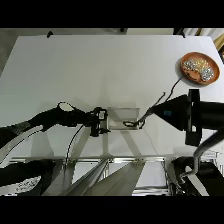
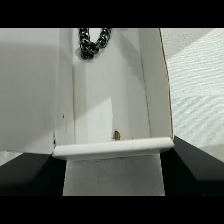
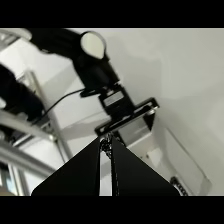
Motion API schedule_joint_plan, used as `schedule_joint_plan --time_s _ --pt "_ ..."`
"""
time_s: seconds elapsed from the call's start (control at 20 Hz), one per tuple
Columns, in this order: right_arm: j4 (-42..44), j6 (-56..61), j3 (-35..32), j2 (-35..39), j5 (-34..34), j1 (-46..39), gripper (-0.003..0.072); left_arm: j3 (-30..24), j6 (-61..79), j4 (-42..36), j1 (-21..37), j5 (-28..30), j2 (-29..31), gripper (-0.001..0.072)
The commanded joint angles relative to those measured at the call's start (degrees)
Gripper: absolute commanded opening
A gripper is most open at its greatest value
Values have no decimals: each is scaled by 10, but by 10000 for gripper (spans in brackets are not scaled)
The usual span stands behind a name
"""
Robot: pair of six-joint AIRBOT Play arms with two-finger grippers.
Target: Fold the box and place the chain.
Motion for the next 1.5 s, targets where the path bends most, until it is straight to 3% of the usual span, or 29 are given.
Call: schedule_joint_plan --time_s 0.0,0.3,0.8,1.15,1.2,1.3,1.4,1.45 --pt "-86 -1 0 -17 -26 82 15 0 0 0 0 0 0 212" --pt "-153 9 0 -120 -80 179 15 0 0 0 0 0 0 212" --pt "-246 53 0 -302 -175 261 16 0 0 0 0 0 0 212" --pt "-287 91 0 -328 -200 288 17 0 0 0 0 0 0 212" --pt "-295 102 0 -328 -203 288 26 0 0 0 0 0 0 212" --pt "-304 116 0 -328 -202 288 133 0 0 0 0 0 0 212" --pt "-304 121 0 -327 -202 288 151 0 0 0 0 0 0 212" --pt "-304 128 0 -325 -201 288 204 0 0 0 0 0 0 212"
